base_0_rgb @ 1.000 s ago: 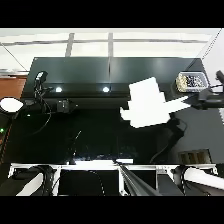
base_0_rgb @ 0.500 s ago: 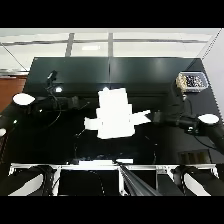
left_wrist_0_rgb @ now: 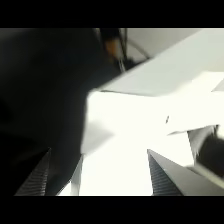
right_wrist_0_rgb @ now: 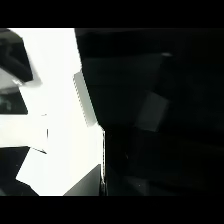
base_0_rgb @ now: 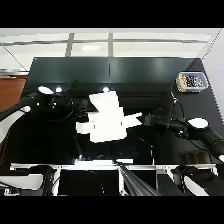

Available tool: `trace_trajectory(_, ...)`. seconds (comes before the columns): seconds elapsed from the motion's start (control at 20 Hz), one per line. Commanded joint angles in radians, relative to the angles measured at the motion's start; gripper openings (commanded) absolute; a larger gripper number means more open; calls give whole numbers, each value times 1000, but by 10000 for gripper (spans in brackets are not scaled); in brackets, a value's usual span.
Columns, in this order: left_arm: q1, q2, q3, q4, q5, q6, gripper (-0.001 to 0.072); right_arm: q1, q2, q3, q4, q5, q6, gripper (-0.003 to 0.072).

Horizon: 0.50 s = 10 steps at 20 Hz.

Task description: Fold the box and place the chain.

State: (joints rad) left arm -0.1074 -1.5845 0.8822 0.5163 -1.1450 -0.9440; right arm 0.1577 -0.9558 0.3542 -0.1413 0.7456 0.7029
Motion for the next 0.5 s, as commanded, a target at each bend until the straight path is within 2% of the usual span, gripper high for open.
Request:
trace_trajectory(0.0, -1, -100, 51, -62, -185, 202, 700, 8, 1, -1, 6, -10, -2, 26)
trace_trajectory(0.05, -1, -111, 60, -92, -217, 258, 687, 8, 1, -1, 6, -10, -2, 27)
trace_trajectory(0.15, -6, -122, 86, -88, -198, 258, 687, 8, 1, -1, -15, -10, -2, 26)
trace_trajectory(0.3, -33, -134, 148, 51, -214, 260, 662, 8, 1, -1, -54, -5, 0, 27)
trace_trajectory(0.35, -49, -139, 165, 107, -230, 260, 626, 8, 1, -1, -54, -6, 0, 27)
trace_trajectory(0.4, -68, -149, 181, 148, -253, 262, 543, 8, 1, -1, -55, -8, -1, 27)
trace_trajectory(0.45, -85, -159, 192, 160, -261, 263, 508, 8, 1, -1, -55, -13, 0, 27)
